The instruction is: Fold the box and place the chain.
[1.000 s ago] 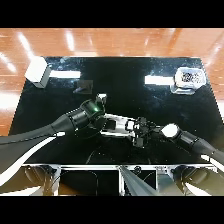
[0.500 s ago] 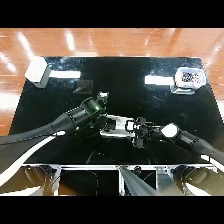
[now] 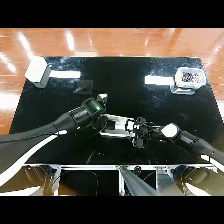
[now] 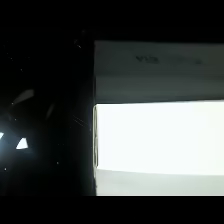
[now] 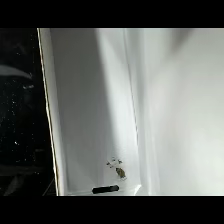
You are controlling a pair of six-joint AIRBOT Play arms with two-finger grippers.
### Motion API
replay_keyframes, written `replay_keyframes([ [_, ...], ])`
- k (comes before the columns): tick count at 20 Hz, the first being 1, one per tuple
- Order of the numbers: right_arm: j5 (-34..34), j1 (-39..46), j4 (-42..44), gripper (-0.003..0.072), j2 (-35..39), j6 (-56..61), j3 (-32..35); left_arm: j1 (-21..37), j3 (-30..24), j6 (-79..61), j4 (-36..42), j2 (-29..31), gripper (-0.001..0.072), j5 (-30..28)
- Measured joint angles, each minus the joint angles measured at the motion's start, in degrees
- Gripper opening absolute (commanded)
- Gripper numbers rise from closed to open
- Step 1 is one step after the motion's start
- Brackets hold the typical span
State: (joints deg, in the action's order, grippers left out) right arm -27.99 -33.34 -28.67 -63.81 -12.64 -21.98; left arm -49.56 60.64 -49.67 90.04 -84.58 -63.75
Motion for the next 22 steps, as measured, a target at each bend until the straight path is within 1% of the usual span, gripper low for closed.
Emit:
replay_keyframes([
  [5,0.00,0.00,-0.02,0.0506,0.00,-0.11,0.00,-0.02,0.04,-0.61,0.00,-0.11,0.0019,-0.09],
  [6,0.00,0.00,0.00,0.0673,0.00,-0.13,0.00,-0.02,0.04,-0.72,0.00,-0.11,0.0019,-0.09],
  [7,-0.04,0.00,-0.09,0.0720,0.00,-0.31,0.00,-0.02,0.04,-1.01,0.00,-0.11,0.0018,-0.04],
  [12,-0.11,0.13,-1.18,0.0720,1.68,-0.26,-0.09,0.66,0.02,-0.96,0.02,0.02,0.0019,-0.15],
  [16,-0.35,1.42,-5.33,0.0720,6.10,1.44,-0.13,3.61,0.00,-1.03,-0.28,0.61,0.0019,-1.53],
  [19,-2.45,3.48,-8.46,0.0720,8.59,3.56,-0.13,5.51,0.00,-1.01,-0.79,0.76,0.0019,-1.68],
  [22,-4.26,4.50,-10.03,0.0720,9.53,4.13,-0.13,6.43,0.00,-0.52,-1.31,0.81,0.0019,-2.27],
])
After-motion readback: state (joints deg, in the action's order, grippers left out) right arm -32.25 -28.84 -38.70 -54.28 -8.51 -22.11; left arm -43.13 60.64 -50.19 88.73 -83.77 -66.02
